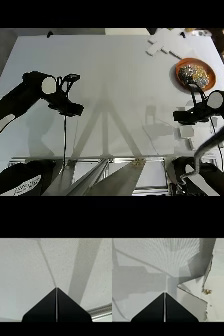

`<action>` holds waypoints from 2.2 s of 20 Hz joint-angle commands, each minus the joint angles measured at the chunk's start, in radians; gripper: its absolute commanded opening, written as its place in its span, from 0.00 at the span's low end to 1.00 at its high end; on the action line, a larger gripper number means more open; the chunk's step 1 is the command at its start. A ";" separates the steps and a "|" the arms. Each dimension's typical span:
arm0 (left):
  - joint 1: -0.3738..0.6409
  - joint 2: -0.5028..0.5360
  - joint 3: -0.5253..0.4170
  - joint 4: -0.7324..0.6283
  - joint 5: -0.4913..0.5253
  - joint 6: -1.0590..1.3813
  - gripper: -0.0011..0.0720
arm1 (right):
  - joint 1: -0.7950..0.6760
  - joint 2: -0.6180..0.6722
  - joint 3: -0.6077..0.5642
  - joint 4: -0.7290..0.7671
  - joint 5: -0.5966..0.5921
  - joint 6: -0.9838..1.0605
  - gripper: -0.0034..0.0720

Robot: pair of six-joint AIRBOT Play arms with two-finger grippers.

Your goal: Fold the box and place the chain.

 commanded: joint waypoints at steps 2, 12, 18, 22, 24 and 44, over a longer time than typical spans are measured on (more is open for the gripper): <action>0.001 0.000 0.000 0.000 0.000 0.000 0.03 | -0.001 0.001 0.000 0.000 0.000 0.000 0.06; 0.001 0.000 0.000 0.000 0.000 0.000 0.03 | -0.134 0.000 0.071 -0.418 -0.029 0.042 0.05; 0.001 0.000 0.000 0.000 0.000 0.000 0.03 | -0.618 -0.051 0.175 -0.529 -0.154 -0.115 0.91; 0.001 0.000 0.000 0.000 0.000 0.000 0.03 | -0.719 -0.214 0.176 -0.502 -0.134 -0.319 0.91; 0.000 0.000 0.000 0.000 0.001 0.000 0.03 | -0.721 -0.264 0.176 -0.503 -0.151 -0.367 0.88; 0.001 0.000 0.000 0.000 0.000 0.000 0.03 | -0.338 -0.263 0.176 -0.163 -0.151 -0.411 0.06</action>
